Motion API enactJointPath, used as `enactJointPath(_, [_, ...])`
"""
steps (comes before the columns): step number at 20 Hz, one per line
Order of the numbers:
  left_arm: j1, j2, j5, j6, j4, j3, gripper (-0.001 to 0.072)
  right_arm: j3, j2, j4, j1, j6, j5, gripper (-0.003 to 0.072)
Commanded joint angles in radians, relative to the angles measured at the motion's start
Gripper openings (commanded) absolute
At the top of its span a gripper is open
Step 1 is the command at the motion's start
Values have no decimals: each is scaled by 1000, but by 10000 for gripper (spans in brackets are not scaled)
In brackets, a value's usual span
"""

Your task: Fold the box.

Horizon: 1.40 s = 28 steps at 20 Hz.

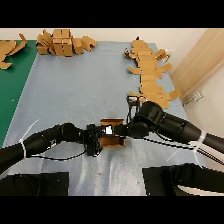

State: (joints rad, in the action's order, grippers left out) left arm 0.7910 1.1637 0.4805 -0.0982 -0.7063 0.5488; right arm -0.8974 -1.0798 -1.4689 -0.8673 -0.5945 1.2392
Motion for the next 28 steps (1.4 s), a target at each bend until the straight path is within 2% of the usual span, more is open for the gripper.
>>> enactJointPath(1, [0,-1,0,0,0,1,562,22,52,40,31,3,37,64])
enactJointPath(2, [0,-1,0,0,0,1,561,52,60,35,66,2,41,2])
enactJointPath(3, [0,-1,0,0,0,1,561,87,66,17,112,-22,19,1])
enactJointPath(5, [0,-1,0,0,0,1,562,151,66,-139,280,-245,-139,0])
enactJointPath(7, [0,-1,0,0,0,1,561,199,38,-476,506,-643,-336,0])
enactJointPath(8, [0,-1,0,0,0,1,561,204,2,-695,613,-875,-379,0])
enactJointPath(10, [0,-1,0,0,0,1,562,195,-94,-1083,768,-1294,-334,0])
enactJointPath(12, [0,-1,0,0,0,1,562,154,-216,-1293,841,-1549,-191,0])
enactJointPath(16, [0,-1,0,0,0,1,562,54,-435,-1387,828,-1735,116,0])
enactJointPath(19, [0,-1,-1,0,0,1,562,62,-478,-1378,761,-1799,204,1])
enactJointPath(22, [0,-1,0,0,0,1,561,103,-431,-1376,678,-1880,185,1])
enactJointPath(26, [0,-1,0,0,0,1,562,228,-319,-1355,624,-1958,53,1])
enactJointPath(28, [0,-1,-1,0,0,1,561,299,-243,-1354,604,-2017,-49,1])
